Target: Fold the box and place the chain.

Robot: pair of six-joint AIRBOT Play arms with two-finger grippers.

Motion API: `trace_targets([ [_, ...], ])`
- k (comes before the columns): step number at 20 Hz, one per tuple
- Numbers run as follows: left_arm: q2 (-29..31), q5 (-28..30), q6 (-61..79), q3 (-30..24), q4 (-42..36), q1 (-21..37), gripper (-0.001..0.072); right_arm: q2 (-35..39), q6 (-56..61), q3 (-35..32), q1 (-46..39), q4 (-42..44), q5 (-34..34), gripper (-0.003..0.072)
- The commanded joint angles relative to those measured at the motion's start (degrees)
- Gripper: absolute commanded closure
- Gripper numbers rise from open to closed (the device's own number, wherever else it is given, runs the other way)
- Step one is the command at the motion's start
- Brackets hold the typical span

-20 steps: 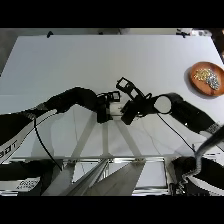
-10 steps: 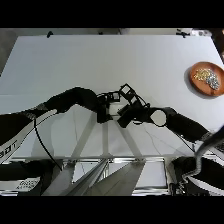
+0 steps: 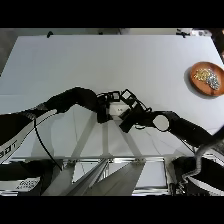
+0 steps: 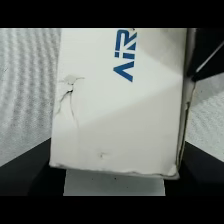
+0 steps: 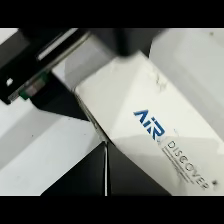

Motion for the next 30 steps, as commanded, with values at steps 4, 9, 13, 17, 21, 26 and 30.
trace_targets([
  [4, -0.04, -0.02, 0.42, 0.02, 0.24, 0.00, 0.0362, 12.63, 1.03, 1.18, -9.20, -2.49, 16.57, 0.0672],
  [9, -0.04, 0.00, 0.39, 0.02, 0.22, 0.00, 0.0362, 15.10, 8.90, 1.18, -16.31, -5.44, 48.46, 0.0670],
  [13, -0.04, 0.02, 0.39, 0.02, 0.04, 0.00, 0.0362, 15.10, 10.43, 1.18, -16.37, -5.70, 51.74, 0.0670],
  [17, -0.02, 1.42, -0.59, 0.02, 0.24, 0.00, 0.0364, 15.10, 10.71, 1.18, -16.37, -5.70, 48.94, 0.0670],
  [21, 2.86, 2.38, -6.78, 0.02, 9.20, 1.84, 0.0383, 15.10, 10.69, 1.16, -16.37, -5.73, 47.43, 0.0670],
  [26, 10.88, -0.24, -24.50, 0.02, 19.37, 14.95, 0.0563, 15.10, 10.69, 1.16, -16.37, -5.97, 46.25, 0.0670],
  [30, 14.32, 0.57, -37.99, 0.02, 24.09, 31.08, 0.0562, 15.10, 10.67, 1.16, -16.37, -6.21, 46.12, 0.0670],
])
